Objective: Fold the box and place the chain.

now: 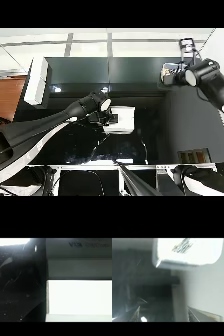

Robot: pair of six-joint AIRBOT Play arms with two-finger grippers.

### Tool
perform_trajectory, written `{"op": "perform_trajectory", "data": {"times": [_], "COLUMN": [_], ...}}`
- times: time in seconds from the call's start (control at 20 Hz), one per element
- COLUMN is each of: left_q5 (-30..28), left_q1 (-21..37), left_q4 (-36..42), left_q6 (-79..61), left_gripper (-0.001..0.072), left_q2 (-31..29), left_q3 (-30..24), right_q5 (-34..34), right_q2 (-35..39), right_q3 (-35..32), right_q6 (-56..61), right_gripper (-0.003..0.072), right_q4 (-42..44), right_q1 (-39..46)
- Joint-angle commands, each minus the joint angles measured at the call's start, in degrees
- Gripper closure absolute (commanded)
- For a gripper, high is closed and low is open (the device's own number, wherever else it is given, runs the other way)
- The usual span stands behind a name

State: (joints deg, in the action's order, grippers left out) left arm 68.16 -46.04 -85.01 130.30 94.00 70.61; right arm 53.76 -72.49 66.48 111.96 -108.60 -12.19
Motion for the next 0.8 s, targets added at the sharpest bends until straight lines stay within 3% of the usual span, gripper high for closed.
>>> {"op": "perform_trajectory", "data": {"times": [0.0,0.3,0.4,0.5,0.65,0.75], "left_q5": [0.0,-0.2,-0.1,-0.2,-0.1,-0.1], "left_q1": [0.0,0.0,0.0,0.0,0.0,0.0], "left_q4": [0.0,0.0,0.0,0.0,0.0,0.0], "left_q6": [0.0,0.0,0.0,0.0,0.0,0.0], "left_gripper": [0.0688,0.0688,0.0688,0.0688,0.0688,0.0688], "left_q2": [0.0,0.0,0.0,0.0,0.0,0.0], "left_q3": [0.0,0.0,0.0,0.0,0.0,0.0], "right_q5": [-12.2,11.3,16.2,16.9,16.7,16.7], "right_q2": [-10.1,-39.2,-45.9,-48.9,-50.9,-51.6], "right_q3": [4.7,41.2,50.8,54.3,54.2,54.2], "right_q6": [0.0,0.1,0.1,0.1,0.1,0.0], "right_gripper": [-0.0034,-0.0034,-0.0034,0.0028,0.0035,0.0113], "right_q4": [7.9,13.0,13.0,13.0,15.0,15.8], "right_q1": [10.9,17.7,18.8,19.7,21.1,21.4]}}
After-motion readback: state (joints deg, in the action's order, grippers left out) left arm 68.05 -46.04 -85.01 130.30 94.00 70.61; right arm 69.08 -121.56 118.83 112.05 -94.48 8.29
